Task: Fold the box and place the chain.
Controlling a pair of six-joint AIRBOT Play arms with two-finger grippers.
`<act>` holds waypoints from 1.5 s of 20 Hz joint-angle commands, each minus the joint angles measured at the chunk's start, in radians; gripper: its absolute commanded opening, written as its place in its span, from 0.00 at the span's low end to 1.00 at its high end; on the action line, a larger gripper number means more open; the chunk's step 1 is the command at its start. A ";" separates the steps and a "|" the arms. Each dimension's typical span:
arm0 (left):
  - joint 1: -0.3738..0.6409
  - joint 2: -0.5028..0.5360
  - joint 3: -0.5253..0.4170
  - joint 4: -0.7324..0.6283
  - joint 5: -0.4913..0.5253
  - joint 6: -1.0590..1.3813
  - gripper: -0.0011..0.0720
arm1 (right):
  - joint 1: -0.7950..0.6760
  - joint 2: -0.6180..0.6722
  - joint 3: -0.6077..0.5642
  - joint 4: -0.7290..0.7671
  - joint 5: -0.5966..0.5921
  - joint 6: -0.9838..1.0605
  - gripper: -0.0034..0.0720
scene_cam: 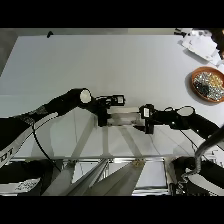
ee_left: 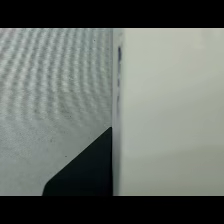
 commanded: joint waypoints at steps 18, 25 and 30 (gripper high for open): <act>0.000 0.000 0.000 0.000 0.000 0.000 0.03 | 0.000 -0.042 0.022 -0.052 0.051 -0.001 0.91; 0.000 0.000 0.000 0.000 0.000 0.000 0.03 | 0.000 -0.123 0.079 -0.077 0.106 0.002 0.91; 0.000 0.000 0.000 0.000 0.000 0.000 0.03 | 0.000 -0.123 0.079 -0.099 0.099 0.003 0.84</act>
